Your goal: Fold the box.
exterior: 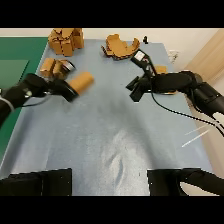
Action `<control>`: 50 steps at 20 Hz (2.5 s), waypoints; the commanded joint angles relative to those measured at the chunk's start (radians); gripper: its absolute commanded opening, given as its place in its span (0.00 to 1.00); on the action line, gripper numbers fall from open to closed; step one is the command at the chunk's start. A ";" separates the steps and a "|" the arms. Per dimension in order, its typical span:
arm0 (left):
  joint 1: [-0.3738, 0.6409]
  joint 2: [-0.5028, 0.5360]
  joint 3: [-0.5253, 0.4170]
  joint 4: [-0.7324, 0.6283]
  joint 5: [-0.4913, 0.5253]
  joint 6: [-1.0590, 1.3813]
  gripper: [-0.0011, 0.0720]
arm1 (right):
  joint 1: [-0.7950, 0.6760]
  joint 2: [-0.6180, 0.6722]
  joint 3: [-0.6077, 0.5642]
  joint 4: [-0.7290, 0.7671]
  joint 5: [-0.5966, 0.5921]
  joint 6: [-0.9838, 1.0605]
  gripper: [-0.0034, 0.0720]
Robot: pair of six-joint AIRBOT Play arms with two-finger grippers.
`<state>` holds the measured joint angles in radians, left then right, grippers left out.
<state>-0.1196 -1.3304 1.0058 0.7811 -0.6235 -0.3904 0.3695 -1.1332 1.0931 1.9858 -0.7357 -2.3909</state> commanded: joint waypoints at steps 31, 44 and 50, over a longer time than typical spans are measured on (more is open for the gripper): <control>0.306 -0.392 0.278 0.314 -0.005 -0.515 0.50 | -0.077 0.029 -0.087 -0.029 0.016 0.151 0.05; 0.306 -0.363 0.472 0.304 -0.160 -0.518 0.96 | -0.077 0.029 -0.087 -0.014 0.016 0.151 0.05; 0.306 -0.279 0.625 0.213 -0.456 -0.495 0.30 | -0.077 0.029 -0.087 0.006 0.015 0.151 0.05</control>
<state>0.1867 -1.6463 1.5646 1.0386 -0.8974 -0.9077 0.2932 -1.1034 1.0065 1.9747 -0.7197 -2.2402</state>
